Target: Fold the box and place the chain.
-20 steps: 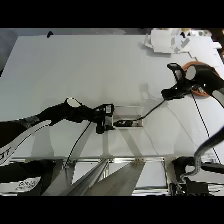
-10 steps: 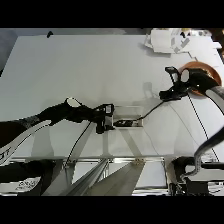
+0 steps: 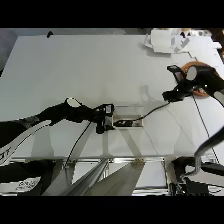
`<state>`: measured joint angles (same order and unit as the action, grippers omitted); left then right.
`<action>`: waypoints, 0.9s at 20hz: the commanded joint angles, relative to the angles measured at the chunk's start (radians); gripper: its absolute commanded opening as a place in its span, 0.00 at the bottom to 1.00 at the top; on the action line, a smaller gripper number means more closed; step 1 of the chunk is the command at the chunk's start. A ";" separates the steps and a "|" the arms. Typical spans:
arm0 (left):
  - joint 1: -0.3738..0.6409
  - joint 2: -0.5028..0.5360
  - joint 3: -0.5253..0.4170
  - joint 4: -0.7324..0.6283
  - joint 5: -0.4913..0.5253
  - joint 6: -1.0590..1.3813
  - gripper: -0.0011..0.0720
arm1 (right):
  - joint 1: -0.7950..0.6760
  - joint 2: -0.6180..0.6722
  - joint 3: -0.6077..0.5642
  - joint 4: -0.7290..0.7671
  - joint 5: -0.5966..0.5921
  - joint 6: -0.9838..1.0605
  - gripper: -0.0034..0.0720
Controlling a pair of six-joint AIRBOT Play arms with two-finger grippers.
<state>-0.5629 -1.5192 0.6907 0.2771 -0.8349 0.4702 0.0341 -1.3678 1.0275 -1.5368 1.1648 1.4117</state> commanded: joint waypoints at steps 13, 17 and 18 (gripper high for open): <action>0.000 0.001 0.001 0.000 0.000 0.000 0.11 | 0.277 0.544 0.000 0.408 0.170 -0.107 0.07; 0.000 0.001 0.000 0.000 0.000 0.000 0.11 | 0.442 0.546 -0.014 0.420 0.035 -0.095 0.07; 0.000 0.001 0.000 0.000 0.000 0.000 0.11 | 0.476 0.546 -0.026 0.418 -0.001 -0.077 0.07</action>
